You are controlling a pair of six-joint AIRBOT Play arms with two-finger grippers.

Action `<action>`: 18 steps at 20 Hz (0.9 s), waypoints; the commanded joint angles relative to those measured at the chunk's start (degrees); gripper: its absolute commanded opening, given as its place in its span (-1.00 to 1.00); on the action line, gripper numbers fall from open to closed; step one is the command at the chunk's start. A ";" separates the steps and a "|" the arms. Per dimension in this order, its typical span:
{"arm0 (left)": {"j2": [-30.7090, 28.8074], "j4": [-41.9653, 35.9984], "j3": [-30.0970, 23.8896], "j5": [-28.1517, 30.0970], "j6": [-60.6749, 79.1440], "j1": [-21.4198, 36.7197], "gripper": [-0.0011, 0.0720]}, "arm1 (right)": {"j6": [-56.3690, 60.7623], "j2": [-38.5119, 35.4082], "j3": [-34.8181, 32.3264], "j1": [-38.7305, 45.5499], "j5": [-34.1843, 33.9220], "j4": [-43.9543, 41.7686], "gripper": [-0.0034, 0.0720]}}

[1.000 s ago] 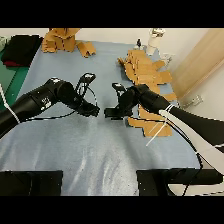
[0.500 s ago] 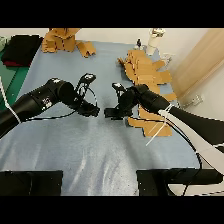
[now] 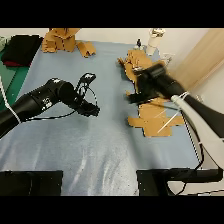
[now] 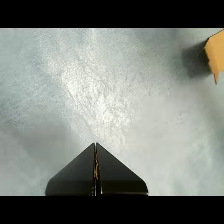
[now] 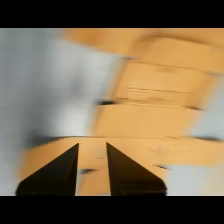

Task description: Fold the box.

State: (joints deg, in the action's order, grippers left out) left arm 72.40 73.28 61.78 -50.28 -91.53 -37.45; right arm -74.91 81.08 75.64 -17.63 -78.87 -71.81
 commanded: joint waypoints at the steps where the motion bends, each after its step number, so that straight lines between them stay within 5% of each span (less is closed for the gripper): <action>1: 0.04 0.00 0.04 2.95 0.00 0.02 -0.94 | -1.22 -0.09 1.88 15.26 -10.67 7.96 -0.11; 6: 0.04 0.00 0.07 3.76 0.13 0.02 -0.94 | -9.49 0.00 -1.60 40.50 -3.17 -9.29 -0.11; 8: 0.04 -0.04 0.07 3.74 0.13 0.00 -0.94 | -16.04 0.52 -1.62 47.45 -0.55 -15.04 0.39; 15: 0.02 -7.08 0.31 2.25 0.15 0.02 -0.91 | -31.69 8.04 -1.62 57.37 3.43 -26.71 0.46; 17: 0.02 -9.29 0.42 1.16 0.15 0.02 0.53 | -35.74 11.04 -1.55 57.33 3.56 -29.59 0.46; 18: 0.00 -10.45 0.42 0.76 0.15 0.04 0.47 | -36.50 12.13 -1.55 57.31 4.07 -31.41 0.46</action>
State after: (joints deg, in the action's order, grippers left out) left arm 72.40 66.65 62.08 -48.10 -91.37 -37.45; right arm -105.36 89.86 74.04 38.35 -76.09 -96.73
